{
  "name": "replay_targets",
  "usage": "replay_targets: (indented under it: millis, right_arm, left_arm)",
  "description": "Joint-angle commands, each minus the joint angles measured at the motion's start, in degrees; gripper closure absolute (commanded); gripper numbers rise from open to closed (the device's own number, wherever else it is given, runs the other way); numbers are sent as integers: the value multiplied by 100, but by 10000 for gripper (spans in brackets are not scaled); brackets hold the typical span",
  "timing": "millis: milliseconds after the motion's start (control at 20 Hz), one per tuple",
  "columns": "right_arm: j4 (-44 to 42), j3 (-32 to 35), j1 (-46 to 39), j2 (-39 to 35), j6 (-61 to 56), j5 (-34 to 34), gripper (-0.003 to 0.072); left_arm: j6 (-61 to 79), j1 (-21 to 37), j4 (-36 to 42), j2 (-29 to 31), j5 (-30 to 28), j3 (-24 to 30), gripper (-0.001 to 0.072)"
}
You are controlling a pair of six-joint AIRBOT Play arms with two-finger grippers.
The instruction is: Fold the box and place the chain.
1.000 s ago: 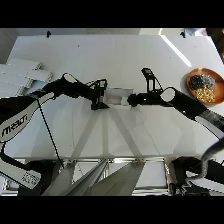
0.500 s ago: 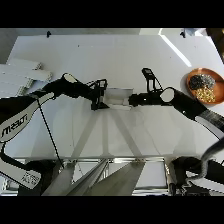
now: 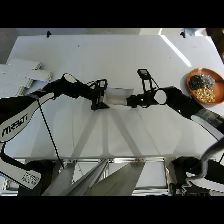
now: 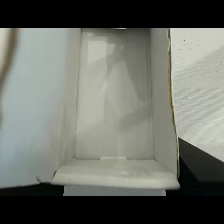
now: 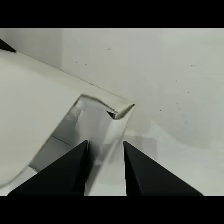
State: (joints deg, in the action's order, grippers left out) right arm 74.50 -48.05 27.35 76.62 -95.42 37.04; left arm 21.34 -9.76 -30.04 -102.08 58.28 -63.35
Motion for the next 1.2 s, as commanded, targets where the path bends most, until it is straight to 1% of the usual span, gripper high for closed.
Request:
replay_targets:
  millis: [0,100,200,300,500,650,700,750,850,950,1000,1150]
  right_arm:
    - [1235,-463,168,306,-960,855,431]
    - [1294,-621,299,452,-986,879,431]
    - [1327,-732,433,553,-1276,804,431]
    - [1436,-883,531,673,-1613,872,431]
    - [1759,-1292,732,1034,-2702,1224,432]
    - [2295,-1644,933,1335,-3237,1663,434]
    - [2354,-1729,964,1421,-3340,1825,454]
    - [2426,-1786,973,1480,-3506,1930,494]
    - [2424,-1812,973,1543,-3853,2004,514]
    - [2426,-1812,973,1565,-4054,2017,614]
    - [2426,-1812,973,1565,-4065,1998,676]
    - [2417,-1814,973,1565,-4068,1755,675]
  left_arm:
    - [7,2,-11,2,2,0,363]
    - [7,2,-11,2,2,0,363]
    - [7,2,-11,2,2,0,363]
    - [7,2,-11,2,2,0,363]
    - [7,4,-11,2,2,0,363]
    - [7,2,-9,2,2,0,363]
    - [7,4,-11,2,2,0,363]
    - [7,2,-11,2,2,0,363]
    - [7,2,-11,2,2,0,363]
    - [7,2,-11,2,2,0,363]
    - [7,2,-11,2,4,0,363]
    - [7,2,-11,2,2,0,363]
